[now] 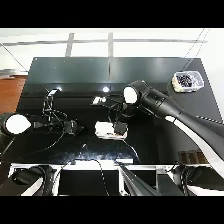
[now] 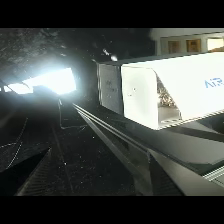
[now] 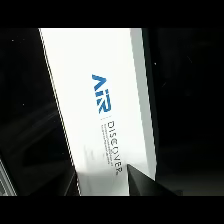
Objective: Fold the box and place the chain.
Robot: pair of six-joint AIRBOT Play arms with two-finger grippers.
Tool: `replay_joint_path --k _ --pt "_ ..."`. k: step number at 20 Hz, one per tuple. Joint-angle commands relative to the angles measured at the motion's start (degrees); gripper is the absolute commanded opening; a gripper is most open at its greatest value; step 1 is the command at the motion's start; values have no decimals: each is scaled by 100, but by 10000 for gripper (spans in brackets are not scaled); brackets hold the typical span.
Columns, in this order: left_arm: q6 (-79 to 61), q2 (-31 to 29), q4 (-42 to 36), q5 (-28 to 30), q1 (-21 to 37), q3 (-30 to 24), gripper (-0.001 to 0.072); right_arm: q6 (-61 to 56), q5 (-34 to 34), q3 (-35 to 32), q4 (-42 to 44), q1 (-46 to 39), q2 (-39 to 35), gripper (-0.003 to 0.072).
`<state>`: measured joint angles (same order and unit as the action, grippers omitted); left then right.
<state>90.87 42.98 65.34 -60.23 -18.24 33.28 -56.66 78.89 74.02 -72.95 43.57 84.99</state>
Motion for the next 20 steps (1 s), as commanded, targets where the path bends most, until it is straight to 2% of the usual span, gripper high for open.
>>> replay_joint_path --k 1,20 --pt "-2 2 4 2 4 -2 697 -151 -92 -2 -144 74 4 355" --pt "-2 7 2 2 2 -2 697 -560 -341 -164 -382 404 -39 375"
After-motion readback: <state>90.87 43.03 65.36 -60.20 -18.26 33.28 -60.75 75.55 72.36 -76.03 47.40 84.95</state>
